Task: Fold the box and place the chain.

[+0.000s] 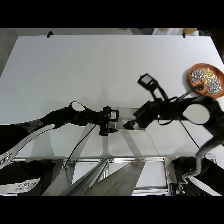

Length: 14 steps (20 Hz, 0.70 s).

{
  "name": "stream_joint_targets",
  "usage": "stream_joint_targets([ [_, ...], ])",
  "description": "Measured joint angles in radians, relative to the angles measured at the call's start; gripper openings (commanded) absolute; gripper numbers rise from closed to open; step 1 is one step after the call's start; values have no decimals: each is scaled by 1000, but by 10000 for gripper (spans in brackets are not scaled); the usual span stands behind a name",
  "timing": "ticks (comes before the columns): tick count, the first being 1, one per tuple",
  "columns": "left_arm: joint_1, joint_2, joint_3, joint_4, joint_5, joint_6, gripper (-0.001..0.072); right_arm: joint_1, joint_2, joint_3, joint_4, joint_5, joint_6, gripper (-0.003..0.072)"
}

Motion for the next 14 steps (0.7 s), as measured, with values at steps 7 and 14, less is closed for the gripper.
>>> stream_joint_targets([
  [7, 0, 0, 0, 0, 0, 0, 18, -331, -71, 161, -71, 97, 79, 24],
  [14, 0, 0, 0, 0, 0, 0, 18, -448, -266, 68, -86, 105, 115, 255],
])
